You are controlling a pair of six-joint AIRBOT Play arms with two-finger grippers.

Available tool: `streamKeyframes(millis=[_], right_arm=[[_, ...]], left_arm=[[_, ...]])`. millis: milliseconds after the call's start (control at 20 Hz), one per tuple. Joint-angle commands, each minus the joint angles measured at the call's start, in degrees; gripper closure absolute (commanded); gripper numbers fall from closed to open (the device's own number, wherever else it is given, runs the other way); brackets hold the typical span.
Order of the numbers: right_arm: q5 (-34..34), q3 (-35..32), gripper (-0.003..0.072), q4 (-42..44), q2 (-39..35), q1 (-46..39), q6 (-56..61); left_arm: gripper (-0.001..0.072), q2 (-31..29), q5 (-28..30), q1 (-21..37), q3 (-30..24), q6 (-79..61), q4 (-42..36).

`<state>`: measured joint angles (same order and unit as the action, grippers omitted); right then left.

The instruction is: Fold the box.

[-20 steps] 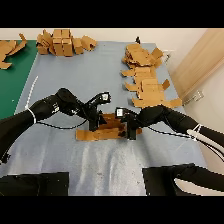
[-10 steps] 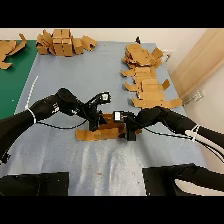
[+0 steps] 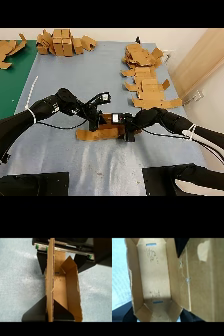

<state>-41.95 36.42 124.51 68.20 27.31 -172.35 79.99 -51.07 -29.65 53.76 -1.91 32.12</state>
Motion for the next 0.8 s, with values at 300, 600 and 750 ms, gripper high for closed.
streamKeyframes(millis=[300, 600, 750], right_arm=[[0.90, 0.04, -0.0020, 0.28, 0.31, 0.22, 0.00], [0.98, 0.02, -0.0018, 0.44, 1.16, 0.22, 0.00], [0.98, 0.00, -0.0016, 0.37, 2.71, 0.22, 0.00]], left_arm=[[0.0697, 0.02, 0.04, -0.02, 0.04, 0.00, 0.00], [0.0697, 0.02, 0.04, -0.02, 0.04, 0.00, 0.00], [0.0697, 0.02, 0.04, -0.02, 0.04, 0.00, 0.00]])
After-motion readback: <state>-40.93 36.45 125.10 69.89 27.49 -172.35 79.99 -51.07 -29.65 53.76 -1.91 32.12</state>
